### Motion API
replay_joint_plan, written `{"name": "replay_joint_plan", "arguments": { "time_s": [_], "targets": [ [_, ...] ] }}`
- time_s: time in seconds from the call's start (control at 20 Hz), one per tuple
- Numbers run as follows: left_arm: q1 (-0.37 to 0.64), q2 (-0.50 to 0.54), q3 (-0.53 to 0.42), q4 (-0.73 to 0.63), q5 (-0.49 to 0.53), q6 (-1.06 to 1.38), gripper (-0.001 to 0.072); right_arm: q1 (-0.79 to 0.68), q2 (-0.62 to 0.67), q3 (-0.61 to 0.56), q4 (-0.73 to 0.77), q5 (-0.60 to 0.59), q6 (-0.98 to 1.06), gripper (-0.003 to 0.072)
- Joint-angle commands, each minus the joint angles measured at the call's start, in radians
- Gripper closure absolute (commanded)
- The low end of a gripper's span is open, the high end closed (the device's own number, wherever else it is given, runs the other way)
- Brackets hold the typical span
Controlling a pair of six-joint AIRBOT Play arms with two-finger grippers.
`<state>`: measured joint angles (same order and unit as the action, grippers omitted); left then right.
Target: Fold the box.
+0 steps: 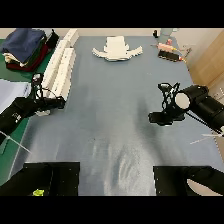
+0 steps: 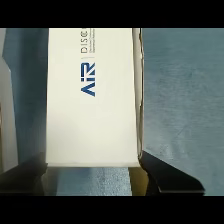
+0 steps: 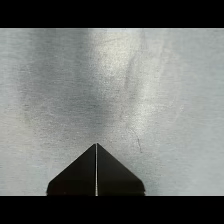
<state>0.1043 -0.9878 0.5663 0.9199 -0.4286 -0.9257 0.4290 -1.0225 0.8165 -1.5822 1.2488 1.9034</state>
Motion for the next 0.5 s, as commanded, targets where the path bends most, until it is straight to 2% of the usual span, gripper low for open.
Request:
{"name": "replay_joint_plan", "arguments": {
  "time_s": [0.0,0.45],
  "targets": [
    [0.036,-0.068,0.036,0.013,-0.014,-0.018,0.0308,0.000,0.000,0.001,0.000,0.000,0.000,0.0683],
    [0.023,-0.293,0.228,0.012,-0.018,-0.018,0.0308,0.000,0.000,0.001,0.000,0.000,0.000,0.0683]
  ]
}}
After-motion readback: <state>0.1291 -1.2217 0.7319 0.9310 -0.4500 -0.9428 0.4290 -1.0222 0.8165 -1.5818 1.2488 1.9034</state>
